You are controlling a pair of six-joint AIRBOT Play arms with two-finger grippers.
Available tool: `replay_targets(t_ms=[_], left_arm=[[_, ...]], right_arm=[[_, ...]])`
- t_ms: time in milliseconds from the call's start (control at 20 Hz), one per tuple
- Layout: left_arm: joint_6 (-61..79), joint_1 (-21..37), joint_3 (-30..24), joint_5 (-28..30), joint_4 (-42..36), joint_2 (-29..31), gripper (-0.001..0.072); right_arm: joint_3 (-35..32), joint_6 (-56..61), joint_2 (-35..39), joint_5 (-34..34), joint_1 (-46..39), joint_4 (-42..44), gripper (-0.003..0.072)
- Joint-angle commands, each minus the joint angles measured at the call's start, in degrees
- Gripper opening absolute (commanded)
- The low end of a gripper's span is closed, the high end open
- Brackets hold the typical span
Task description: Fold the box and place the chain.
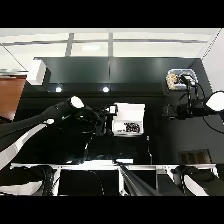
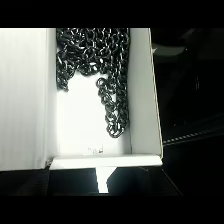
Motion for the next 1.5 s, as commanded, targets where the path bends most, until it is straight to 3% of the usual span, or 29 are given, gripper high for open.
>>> replay_targets(t_ms=[0,50,150,200,250,300,350,600,750,900,1150,1250,1450], left_arm=[[0.0,-0.5,0.0,0.3,0.0,0.0,0.0688],[0.0,-0.5,0.0,0.3,0.0,0.0,0.0673],[0.0,-0.5,0.0,0.2,0.0,0.0,0.0523],[0.0,-0.5,0.0,0.3,0.0,0.0,0.0505],[0.0,-0.5,0.0,0.3,0.0,0.0,0.0503],[0.0,-0.5,0.0,0.3,0.1,0.0,0.0503],[0.0,-0.5,0.0,0.3,0.1,0.0,0.0503],[0.0,-0.5,0.0,0.3,0.1,0.0,0.0503],[0.0,-0.5,0.0,0.3,0.2,0.0,0.0503],[0.0,-0.5,0.0,0.3,0.1,0.0,0.0503],[0.0,-0.5,0.0,0.0,0.2,0.0,0.0504],[0.0,-0.5,0.0,-0.2,0.1,0.0,0.0504],[-0.1,-0.5,-0.1,-0.4,0.2,0.0,0.0504]], right_arm=[[0.0,0.0,0.0,0.0,0.0,0.0,0.0322],[0.0,0.0,0.0,-0.1,0.0,0.1,0.0321],[0.0,0.0,0.0,-1.4,0.0,0.6,0.0322],[0.0,-0.1,-0.2,-3.6,0.3,0.9,0.0322],[0.0,-0.1,-0.5,-6.9,0.9,0.9,0.0381],[0.0,-0.1,-1.2,-9.6,1.4,1.3,0.0674],[0.1,-1.0,-2.7,-12.3,1.8,3.3,0.0706],[2.0,-15.7,-14.7,-22.7,2.2,24.9,0.07],[2.0,-35.4,-17.2,-17.8,2.4,35.1,0.07],[4.0,-53.6,-16.2,-3.3,1.3,33.1,0.07],[5.2,-61.9,-14.2,11.1,2.2,30.7,0.0699],[3.4,-61.3,-14.2,11.8,4.5,28.0,0.0699],[0.4,-66.2,-14.2,2.1,9.3,28.0,0.07]])
